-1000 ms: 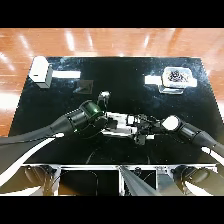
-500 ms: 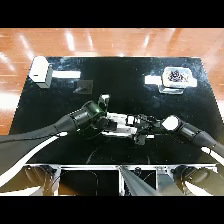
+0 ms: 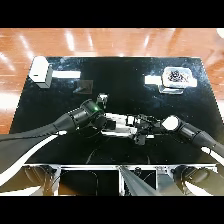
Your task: Fold the box and place the chain.
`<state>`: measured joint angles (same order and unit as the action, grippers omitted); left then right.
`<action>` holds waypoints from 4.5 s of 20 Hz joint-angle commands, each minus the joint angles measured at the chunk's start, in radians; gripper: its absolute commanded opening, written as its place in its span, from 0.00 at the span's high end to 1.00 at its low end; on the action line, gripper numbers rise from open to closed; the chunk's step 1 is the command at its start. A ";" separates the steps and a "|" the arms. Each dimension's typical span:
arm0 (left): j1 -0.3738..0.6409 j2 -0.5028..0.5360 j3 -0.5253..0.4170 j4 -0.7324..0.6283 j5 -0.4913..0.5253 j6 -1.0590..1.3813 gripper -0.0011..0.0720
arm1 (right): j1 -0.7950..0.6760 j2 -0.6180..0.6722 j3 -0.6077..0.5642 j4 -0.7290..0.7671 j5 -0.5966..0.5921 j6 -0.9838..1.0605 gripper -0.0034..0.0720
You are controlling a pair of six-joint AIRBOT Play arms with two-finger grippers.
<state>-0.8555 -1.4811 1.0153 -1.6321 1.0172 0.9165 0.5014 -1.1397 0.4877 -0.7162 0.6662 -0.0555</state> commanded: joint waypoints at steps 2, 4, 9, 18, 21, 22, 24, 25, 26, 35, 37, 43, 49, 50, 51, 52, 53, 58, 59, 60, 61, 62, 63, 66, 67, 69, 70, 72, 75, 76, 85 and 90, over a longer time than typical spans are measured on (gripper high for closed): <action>-0.002 0.000 0.000 -0.019 -0.006 0.005 0.95 | 0.000 0.000 0.000 0.001 -0.005 0.000 0.22; -0.001 0.000 0.000 -0.034 -0.009 0.023 0.95 | 0.000 0.000 0.000 0.001 -0.005 0.000 0.22; -0.001 0.000 0.012 -0.056 0.000 0.027 0.57 | 0.000 0.000 0.000 0.001 -0.005 0.000 0.22; 0.001 -0.001 0.056 -0.022 0.070 0.045 0.31 | 0.000 0.000 0.000 0.001 -0.005 0.000 0.22; 0.001 -0.005 0.056 -0.021 0.075 0.046 0.42 | 0.000 0.000 0.000 0.001 -0.005 0.000 0.22; 0.001 -0.008 0.056 -0.022 0.078 0.045 0.42 | 0.000 0.000 0.000 0.001 -0.005 0.000 0.22; 0.001 -0.013 0.056 -0.021 0.076 0.045 0.43 | 0.000 0.000 0.000 0.001 -0.005 0.000 0.22; 0.001 -0.013 0.056 -0.021 0.076 0.045 0.56 | 0.000 0.000 0.000 0.001 -0.005 0.000 0.22; 0.001 -0.013 0.056 -0.022 0.075 0.052 0.90 | 0.000 0.000 0.000 0.001 -0.005 0.000 0.22; -0.001 -0.013 0.056 -0.027 0.075 0.112 0.95 | 0.000 0.000 0.000 0.001 -0.005 0.000 0.22; 0.000 -0.013 0.056 -0.030 0.075 0.112 0.95 | 0.000 0.000 0.000 0.001 -0.005 -0.001 0.22; 0.001 -0.013 0.056 -0.030 0.071 0.107 0.95 | -0.001 0.000 0.000 0.001 -0.004 -0.001 0.22; 0.001 -0.013 0.056 -0.030 0.071 0.082 0.78 | -0.001 0.001 0.000 0.012 -0.005 0.000 0.00; 0.001 -0.013 0.056 -0.030 0.071 0.082 0.90 | -0.001 0.002 0.000 0.007 -0.005 0.000 0.00; 0.001 -0.013 0.056 -0.030 0.071 0.082 0.95 | -0.002 0.009 0.000 0.002 -0.004 0.000 0.00; 0.001 -0.013 0.056 -0.029 0.073 0.082 0.95 | -0.003 0.023 0.000 0.000 -0.003 0.000 0.00; 0.001 -0.013 0.056 -0.027 0.076 0.082 0.95 | -0.003 0.043 0.000 -0.004 0.000 0.000 0.00; 0.026 -0.013 0.056 -0.024 0.085 0.082 0.95 | -0.003 0.129 0.000 -0.283 0.061 0.233 0.00; 0.033 -0.013 0.056 -0.023 0.087 0.082 0.95 | -0.003 0.132 0.000 -0.335 0.093 0.286 0.00; 0.038 -0.013 0.056 -0.017 0.091 0.082 0.95 | -0.003 0.132 0.000 -0.363 0.123 0.322 0.00; 0.042 -0.013 0.056 -0.006 0.101 0.082 0.95 | -0.003 0.132 0.000 -0.378 0.146 0.341 0.00; 0.045 -0.013 0.056 0.005 0.114 0.081 0.95 | -0.003 0.132 0.000 -0.381 0.153 0.341 0.00; 0.049 -0.013 0.056 0.008 0.130 0.077 0.95 | -0.003 0.132 0.000 -0.379 0.141 0.341 0.00; 0.051 -0.013 0.056 0.006 0.138 0.071 0.95 | -0.003 0.131 0.000 -0.335 0.079 0.340 0.00; 0.051 -0.013 0.056 0.004 0.134 0.071 0.95 | -0.003 0.131 0.000 -0.311 0.065 0.340 0.00; 0.051 -0.013 0.056 0.004 0.128 0.070 0.95 | -0.003 0.131 0.000 -0.267 0.054 0.339 0.00; 0.051 -0.013 0.056 0.003 0.128 0.069 0.95 | -0.002 0.131 0.000 -0.245 0.055 0.332 0.00; 0.051 -0.013 0.056 0.000 0.127 0.063 0.95 | -0.001 0.131 0.000 -0.214 0.055 0.306 0.21; 0.051 -0.013 0.056 0.001 0.127 0.062 0.95 | 0.000 0.127 0.000 -0.169 0.055 0.270 0.63; 0.051 -0.013 0.056 0.001 0.127 0.063 0.95 | 0.000 0.126 0.000 -0.153 0.054 0.262 0.63; 0.051 -0.013 0.056 0.001 0.122 0.062 0.95 | 0.066 0.105 0.000 -0.091 -0.021 0.238 0.63; 0.051 -0.013 0.056 0.000 0.118 0.055 0.95 | 0.068 0.104 0.000 -0.061 -0.051 0.237 0.63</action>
<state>-0.8055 -1.4940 1.0706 -1.6306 1.1427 0.9752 0.5644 -1.0348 0.4877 -0.7948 0.6376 0.1837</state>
